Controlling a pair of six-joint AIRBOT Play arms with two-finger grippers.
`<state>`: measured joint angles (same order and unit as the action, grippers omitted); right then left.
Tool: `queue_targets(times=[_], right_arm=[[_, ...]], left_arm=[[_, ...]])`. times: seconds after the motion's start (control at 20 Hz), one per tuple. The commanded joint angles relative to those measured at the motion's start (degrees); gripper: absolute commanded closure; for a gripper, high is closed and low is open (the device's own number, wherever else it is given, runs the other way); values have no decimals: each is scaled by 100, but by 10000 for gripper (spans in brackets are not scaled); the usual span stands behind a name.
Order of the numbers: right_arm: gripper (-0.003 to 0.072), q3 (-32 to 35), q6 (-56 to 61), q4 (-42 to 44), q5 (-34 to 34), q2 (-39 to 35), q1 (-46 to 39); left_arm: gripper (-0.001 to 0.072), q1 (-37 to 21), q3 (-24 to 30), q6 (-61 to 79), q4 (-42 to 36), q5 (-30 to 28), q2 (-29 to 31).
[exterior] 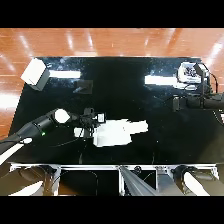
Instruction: Fold the box and place the chain.
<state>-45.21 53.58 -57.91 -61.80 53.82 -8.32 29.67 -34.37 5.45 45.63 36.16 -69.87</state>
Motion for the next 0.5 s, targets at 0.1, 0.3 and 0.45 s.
queue_targets(times=[0.1, 0.3, 0.45], right_arm=[[-29, -7, 0, 2, 173, -4, -4], [-29, -7, 4, 4, 269, -4, -4], [-29, -7, -129, 35, 61, -4, -2]], left_arm=[[689, -66, -4, 444, 20, 131, 2], [692, -55, -2, 509, 39, 131, 2], [692, -55, 2, 509, 39, 79, 9]])
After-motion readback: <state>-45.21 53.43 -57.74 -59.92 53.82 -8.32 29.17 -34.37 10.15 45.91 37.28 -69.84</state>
